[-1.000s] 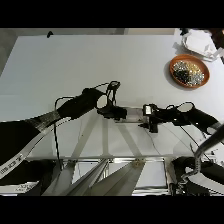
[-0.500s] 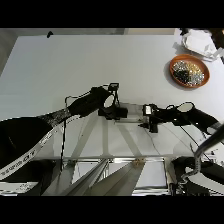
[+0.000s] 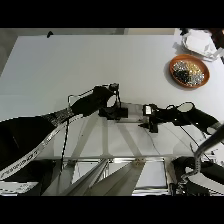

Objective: Fold the box and place the chain.

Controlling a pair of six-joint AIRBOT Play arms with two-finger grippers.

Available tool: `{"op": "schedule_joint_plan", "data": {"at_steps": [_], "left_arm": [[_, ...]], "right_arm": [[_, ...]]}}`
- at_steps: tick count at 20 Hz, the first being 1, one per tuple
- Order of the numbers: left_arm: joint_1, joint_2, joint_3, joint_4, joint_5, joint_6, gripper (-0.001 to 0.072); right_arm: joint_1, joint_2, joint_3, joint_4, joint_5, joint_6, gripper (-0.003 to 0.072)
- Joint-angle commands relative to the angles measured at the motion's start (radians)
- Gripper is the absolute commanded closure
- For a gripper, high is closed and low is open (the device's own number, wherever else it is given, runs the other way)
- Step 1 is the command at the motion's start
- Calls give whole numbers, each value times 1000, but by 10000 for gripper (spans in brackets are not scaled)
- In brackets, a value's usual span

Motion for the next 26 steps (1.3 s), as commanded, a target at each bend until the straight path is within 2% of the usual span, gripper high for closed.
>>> {"op": "schedule_joint_plan", "data": {"at_steps": [1,5,6,7,8,12,13,14,15,16,26], "left_arm": [[-5,3,14,0,12,-12,499],[-12,2,14,-1,11,-13,501],[-13,2,14,0,11,-15,519],[-13,2,14,0,11,-25,615],[-14,2,14,0,12,-38,665],[-18,2,14,2,11,-74,684],[-18,2,14,3,11,-73,679],[-18,2,14,1,11,-73,638],[-18,2,14,-7,6,-72,500],[-18,2,14,-11,-6,-72,424],[40,53,13,0,-142,83,421]], "right_arm": [[0,0,0,3,-1,3,276],[0,0,0,3,-1,3,276],[0,0,0,3,-1,3,276],[0,0,0,3,-1,3,276],[0,0,0,3,-1,3,276],[0,0,0,3,-1,3,276],[0,0,0,2,-1,3,276],[0,0,0,3,-1,3,276],[0,0,0,3,-1,3,276],[0,0,0,3,-2,3,276],[0,0,0,3,-1,3,276]]}}
